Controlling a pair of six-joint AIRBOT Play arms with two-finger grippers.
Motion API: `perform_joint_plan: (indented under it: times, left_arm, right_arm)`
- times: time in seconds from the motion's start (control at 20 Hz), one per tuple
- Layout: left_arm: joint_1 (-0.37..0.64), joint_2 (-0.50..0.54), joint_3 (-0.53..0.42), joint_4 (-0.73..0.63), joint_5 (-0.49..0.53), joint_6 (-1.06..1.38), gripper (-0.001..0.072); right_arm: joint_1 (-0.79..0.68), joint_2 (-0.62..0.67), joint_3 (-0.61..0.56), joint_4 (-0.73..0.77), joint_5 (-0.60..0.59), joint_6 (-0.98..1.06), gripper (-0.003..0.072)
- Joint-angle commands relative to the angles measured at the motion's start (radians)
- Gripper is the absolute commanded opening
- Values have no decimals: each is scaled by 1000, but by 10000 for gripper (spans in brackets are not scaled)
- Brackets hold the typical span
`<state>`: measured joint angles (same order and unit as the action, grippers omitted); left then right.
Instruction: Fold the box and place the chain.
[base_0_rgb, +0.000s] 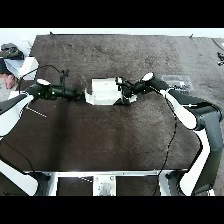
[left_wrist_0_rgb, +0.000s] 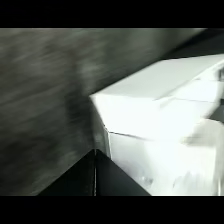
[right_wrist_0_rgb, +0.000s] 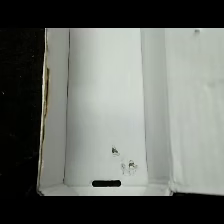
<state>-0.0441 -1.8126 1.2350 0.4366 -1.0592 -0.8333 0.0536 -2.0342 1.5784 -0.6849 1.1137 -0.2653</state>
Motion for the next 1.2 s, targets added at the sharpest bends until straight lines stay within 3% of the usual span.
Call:
perform_joint_plan:
  times: [0.0,0.05,0.45,0.65,1.15]
  left_arm:
    - [-8,-3,40,-28,-59,43,151]
    - [-7,-2,40,-29,-60,34,256]
    - [-51,4,66,-6,-72,18,234]
    - [-82,26,103,107,-49,-61,235]
    - [-136,44,103,165,16,-210,236]
  right_arm:
    - [1,0,0,0,0,0,268]
    - [1,0,0,0,0,0,268]
    - [1,0,0,0,0,0,268]
    - [1,0,0,0,0,0,268]
    - [1,0,0,0,0,0,268]
